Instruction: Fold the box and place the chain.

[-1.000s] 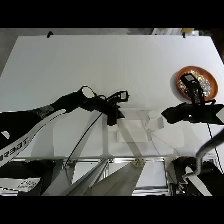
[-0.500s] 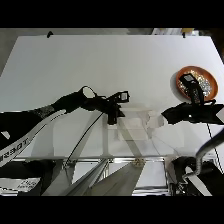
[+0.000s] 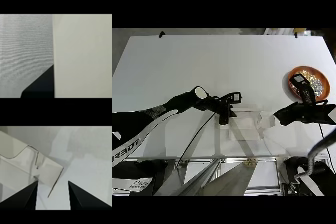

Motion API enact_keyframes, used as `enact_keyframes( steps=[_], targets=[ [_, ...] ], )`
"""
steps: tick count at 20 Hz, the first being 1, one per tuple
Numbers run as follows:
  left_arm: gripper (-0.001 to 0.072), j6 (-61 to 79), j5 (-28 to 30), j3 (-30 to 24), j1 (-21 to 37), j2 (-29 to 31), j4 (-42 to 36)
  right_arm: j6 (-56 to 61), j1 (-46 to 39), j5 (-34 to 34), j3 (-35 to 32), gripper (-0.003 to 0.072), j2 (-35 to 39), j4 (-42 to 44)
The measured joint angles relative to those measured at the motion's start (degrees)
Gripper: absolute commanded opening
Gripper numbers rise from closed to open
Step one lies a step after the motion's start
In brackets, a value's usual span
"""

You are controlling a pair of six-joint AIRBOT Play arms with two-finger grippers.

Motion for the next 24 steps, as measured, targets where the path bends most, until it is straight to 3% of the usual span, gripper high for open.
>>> enact_keyframes(
  steps=[1,2,10,17,24],
  targets=[
    [0.0010,0.00,-0.09,0.00,0.00,0.02,0.07,-1.38,0.00,0.31,0.00,0.0229,0.00,0.17],
    [0.0010,0.00,-0.17,0.00,0.00,0.02,0.13,-2.99,0.00,0.59,0.00,0.0025,0.00,0.59],
    [0.0010,-0.04,-0.63,0.00,0.02,0.02,0.31,-22.03,4.61,3.89,0.00,0.0016,0.00,7.91],
    [0.0005,-1.77,-0.63,-0.04,0.00,0.17,-0.20,-24.94,6.10,4.37,0.00,0.0016,0.00,7.10],
    [0.0005,-10.60,2.36,-0.04,0.00,3.69,8.24,-25.33,6.23,3.96,0.00,0.0016,0.00,6.45]
  ],
)
